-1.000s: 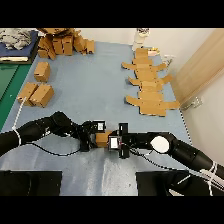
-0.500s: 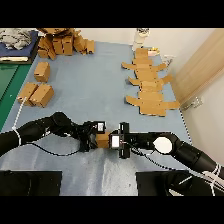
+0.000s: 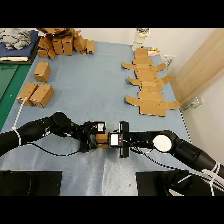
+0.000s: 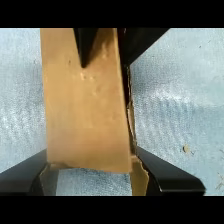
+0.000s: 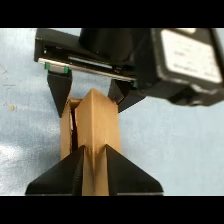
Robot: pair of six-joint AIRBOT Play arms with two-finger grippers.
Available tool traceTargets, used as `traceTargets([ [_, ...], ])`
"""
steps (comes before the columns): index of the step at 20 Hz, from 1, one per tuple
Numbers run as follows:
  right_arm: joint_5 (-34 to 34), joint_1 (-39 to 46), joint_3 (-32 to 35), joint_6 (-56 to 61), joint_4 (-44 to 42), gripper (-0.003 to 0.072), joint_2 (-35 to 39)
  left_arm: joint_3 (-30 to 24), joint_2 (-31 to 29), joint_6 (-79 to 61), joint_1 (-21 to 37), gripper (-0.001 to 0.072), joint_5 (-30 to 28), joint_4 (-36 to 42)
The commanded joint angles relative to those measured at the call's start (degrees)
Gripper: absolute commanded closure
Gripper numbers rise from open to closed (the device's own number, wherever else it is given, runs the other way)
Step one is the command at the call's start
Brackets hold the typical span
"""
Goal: Fold the box.
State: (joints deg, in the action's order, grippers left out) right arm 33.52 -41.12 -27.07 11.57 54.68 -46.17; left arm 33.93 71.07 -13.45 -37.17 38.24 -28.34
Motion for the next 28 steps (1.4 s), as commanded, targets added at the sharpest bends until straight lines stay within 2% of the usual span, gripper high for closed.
traceTargets([
  [1,0.81,-0.04,-0.07,0.48,0.0,0.0491,-1.88,0.04,0.0,0.0,0.0,0.0187,-0.04,0.04],
  [4,3.74,-0.04,-0.07,0.48,-0.11,0.048,-2.08,0.04,0.0,0.0,0.0,0.0187,-0.11,0.04],
  [5,5.22,-0.04,-0.07,0.74,-0.48,0.0441,-2.08,0.04,0.0,0.0,0.0,0.0187,-0.09,0.04],
  [8,7.15,-0.04,-0.07,3.54,-0.46,0.044,-2.08,0.04,0.0,0.0,0.0,0.0187,-0.11,0.04],
  [9,7.1,-0.04,-0.07,4.35,-0.44,0.0388,-2.08,0.04,0.0,0.0,0.0,0.0187,-0.11,0.04],
  [10,6.97,0.0,-0.07,4.55,-0.44,0.0279,-2.08,0.04,0.0,0.0,0.0,0.0187,-0.11,0.04],
  [12,6.62,0.07,-0.13,6.1,-0.42,0.0273,-1.86,0.04,0.0,0.0,0.0,0.0187,-0.11,0.04],
  [13,6.03,0.22,-0.13,7.65,-0.31,0.024,-1.55,0.04,0.0,0.0,0.0,0.0187,-0.13,0.04],
  [16,4.04,0.24,-0.2,15.56,2.54,0.0217,1.62,0.04,0.0,0.0,0.0,0.0187,-0.13,0.04],
  [18,4.22,0.24,-0.17,27.19,7.32,0.0217,5.66,0.04,0.0,0.0,0.0,0.0187,-0.13,0.04],
  [19,4.96,0.24,-0.17,35.34,9.84,0.0226,8.24,0.04,0.0,0.0,0.0,0.0187,-0.11,0.04],
  [21,6.4,0.24,-0.15,55.21,12.96,0.0297,14.1,0.04,0.0,0.0,0.0,0.0187,-0.13,0.04],
  [22,6.8,0.24,0.11,64.72,13.38,0.0435,16.83,0.04,0.0,0.0,0.0,0.0187,-0.11,0.04],
  [23,6.71,0.22,0.81,73.53,13.42,0.0642,18.51,0.04,0.0,0.0,0.0,0.0187,-0.11,0.04],
  [24,5.79,0.2,2.4,85.0,12.87,0.0682,19.41,0.04,0.0,0.0,0.0,0.0187,-0.15,0.04],
  [25,3.45,0.04,4.74,93.68,9.99,0.0683,19.37,0.04,0.0,0.0,0.0,0.0187,-0.11,0.04],
  [26,-1.73,-0.98,8.04,96.43,1.97,0.0684,18.91,0.04,0.0,0.0,0.0,0.0187,-0.11,0.04],
  [28,-15.28,-4.76,13.88,94.42,-15.08,0.0684,17.59,0.04,0.0,-0.04,0.0,0.0187,-0.33,0.04],
])
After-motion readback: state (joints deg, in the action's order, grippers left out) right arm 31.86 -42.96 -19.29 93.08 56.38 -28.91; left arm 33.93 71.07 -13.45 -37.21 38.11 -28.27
